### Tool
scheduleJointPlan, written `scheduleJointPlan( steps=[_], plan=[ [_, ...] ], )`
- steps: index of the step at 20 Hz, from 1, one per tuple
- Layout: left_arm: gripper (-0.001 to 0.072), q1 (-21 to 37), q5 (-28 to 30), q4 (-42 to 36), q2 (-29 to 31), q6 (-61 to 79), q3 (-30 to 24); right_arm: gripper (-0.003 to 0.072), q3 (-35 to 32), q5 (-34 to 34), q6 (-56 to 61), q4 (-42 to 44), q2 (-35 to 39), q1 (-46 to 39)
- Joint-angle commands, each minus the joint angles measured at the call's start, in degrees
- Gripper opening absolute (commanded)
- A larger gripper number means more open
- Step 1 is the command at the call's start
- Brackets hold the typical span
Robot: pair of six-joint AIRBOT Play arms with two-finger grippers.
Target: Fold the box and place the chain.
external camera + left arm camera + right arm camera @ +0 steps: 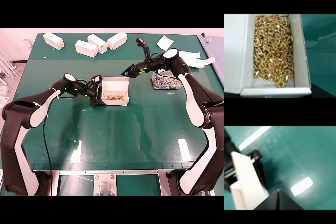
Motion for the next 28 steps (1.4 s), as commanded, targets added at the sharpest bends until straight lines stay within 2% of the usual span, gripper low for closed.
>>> scheduleJointPlan(
  steps=[1, 4, 9, 15, 18, 21, 23, 24, 28],
  plan=[
    [0.041, 0.0, 0.0, 0.0, 0.0, 0.0, 0.0, 0.0005, 0.3, 5.9, 0.4, -3.4, -0.4, 1.9],
    [0.041, 0.0, 0.0, 0.0, 0.0, 0.0, 0.0, 0.0005, 0.6, 8.3, 0.2, -3.7, -0.3, 2.8],
    [0.041, 0.0, 0.0, 0.0, 0.0, 0.0, 0.0, 0.0025, 3.3, 17.2, -0.2, -3.6, -0.1, 3.5],
    [0.041, 0.0, 0.0, 0.0, 0.0, 0.0, 0.0, 0.0006, 2.8, 17.1, -1.1, -3.8, 2.0, 3.7],
    [0.041, 0.0, 0.0, 0.0, 0.0, 0.0, 0.0, 0.0006, 2.1, 11.6, -3.3, -5.9, 2.0, 3.7],
    [0.041, 0.0, 0.0, 0.0, 0.0, 0.0, 0.0, 0.0007, 1.6, 11.3, -4.3, -5.9, 2.0, 4.0],
    [0.0411, 0.0, 0.0, 0.0, 0.0, 0.0, 0.0, 0.0043, 0.5, 11.3, -4.6, -6.8, 2.0, 3.9],
    [0.041, 0.0, 0.0, 0.0, 0.0, 0.0, 0.0, 0.0128, -0.2, 11.2, -4.6, -6.8, 2.0, 3.9],
    [0.041, 0.0, 0.0, 0.0, 0.0, 0.0, 0.0, 0.0155, -0.5, 13.3, -4.8, -6.8, 2.0, 4.1]
  ],
)
